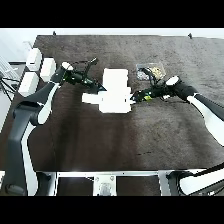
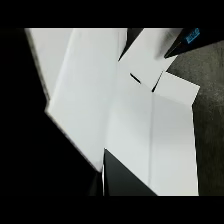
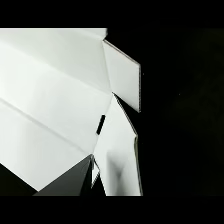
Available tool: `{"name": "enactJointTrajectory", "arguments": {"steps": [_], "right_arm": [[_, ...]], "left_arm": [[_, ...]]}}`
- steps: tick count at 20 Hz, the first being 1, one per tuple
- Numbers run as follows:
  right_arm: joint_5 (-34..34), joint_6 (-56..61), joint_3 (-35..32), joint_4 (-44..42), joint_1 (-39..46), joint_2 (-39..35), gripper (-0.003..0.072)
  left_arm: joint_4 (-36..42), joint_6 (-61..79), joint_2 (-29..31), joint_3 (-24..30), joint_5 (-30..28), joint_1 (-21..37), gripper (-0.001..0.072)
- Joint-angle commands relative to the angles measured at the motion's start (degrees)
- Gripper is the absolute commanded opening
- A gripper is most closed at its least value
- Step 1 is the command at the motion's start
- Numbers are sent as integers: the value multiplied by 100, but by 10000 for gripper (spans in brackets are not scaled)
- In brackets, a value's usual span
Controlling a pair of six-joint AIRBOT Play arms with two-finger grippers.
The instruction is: Fold the box and place the chain.
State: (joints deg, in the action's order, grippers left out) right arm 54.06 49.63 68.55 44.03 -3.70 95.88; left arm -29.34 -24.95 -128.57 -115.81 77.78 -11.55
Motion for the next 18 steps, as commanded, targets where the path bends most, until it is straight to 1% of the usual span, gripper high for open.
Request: {"name": "enactJointTrajectory", "arguments": {"steps": [1, 5, 7, 9, 11, 13, 18], "right_arm": [[192, -151, 9, -37, 308, -13, 271], [535, -149, 9, -74, 1058, -105, 271], [647, -149, 7, -363, 1410, -146, 270], [713, -151, 7, -776, 1655, -155, 271], [713, -175, 7, -981, 1735, -155, 270], [708, -216, 0, -994, 1735, -153, 270], [664, -382, 0, -994, 1735, -151, 269]], "left_arm": [[35, 612, -9, 2, 289, 13, 20], [369, 1056, -7, 2, 382, 245, 18], [452, 1222, -7, 2, 483, 367, 18], [452, 1460, -7, 2, 520, 365, 18], [553, 1749, -4, 46, 455, 284, 17], [761, 2109, -2, 256, 444, 225, 18], [831, 2809, 120, 815, 188, 146, 18]]}}
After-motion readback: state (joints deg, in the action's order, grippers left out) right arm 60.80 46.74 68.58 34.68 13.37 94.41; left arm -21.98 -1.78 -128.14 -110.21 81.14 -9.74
